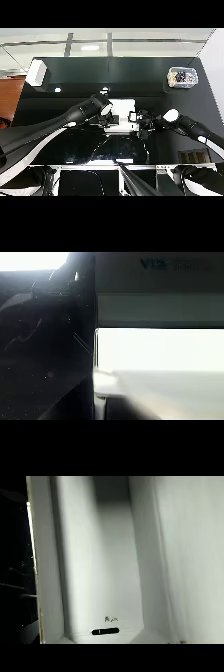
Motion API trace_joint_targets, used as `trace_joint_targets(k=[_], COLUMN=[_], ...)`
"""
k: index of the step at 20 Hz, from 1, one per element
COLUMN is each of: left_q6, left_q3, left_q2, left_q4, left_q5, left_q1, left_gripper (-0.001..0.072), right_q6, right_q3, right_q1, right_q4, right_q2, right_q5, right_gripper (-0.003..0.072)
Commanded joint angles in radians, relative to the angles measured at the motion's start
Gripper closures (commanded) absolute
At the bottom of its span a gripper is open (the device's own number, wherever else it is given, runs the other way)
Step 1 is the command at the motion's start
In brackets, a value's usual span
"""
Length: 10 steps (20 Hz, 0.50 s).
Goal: Fold the box and place the chain.
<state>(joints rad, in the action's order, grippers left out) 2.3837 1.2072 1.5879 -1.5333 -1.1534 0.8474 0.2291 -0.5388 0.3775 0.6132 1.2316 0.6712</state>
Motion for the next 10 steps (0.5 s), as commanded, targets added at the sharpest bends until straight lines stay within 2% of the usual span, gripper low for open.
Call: trace_joint_targets(k=[1, 5, 10], left_q6=[0.000, 0.000, 0.000], left_q3=[0.000, 0.000, 0.000], left_q2=[0.001, 0.001, 0.001], left_q4=[0.001, 0.001, 0.001], left_q5=[-0.011, -0.011, -0.011], left_q1=[0.000, 0.000, 0.000], left_gripper=[0.0682, 0.0682, 0.0682], right_q6=[-0.070, -0.144, -0.130], right_q3=[0.000, 0.000, 0.000], right_q1=[0.000, -0.003, -0.002], right_q4=[0.051, 0.274, 0.285], right_q2=[-0.049, -0.178, -0.196], right_q5=[0.005, 0.044, 0.042], right_gripper=[-0.0034, -0.0028, -0.0028])
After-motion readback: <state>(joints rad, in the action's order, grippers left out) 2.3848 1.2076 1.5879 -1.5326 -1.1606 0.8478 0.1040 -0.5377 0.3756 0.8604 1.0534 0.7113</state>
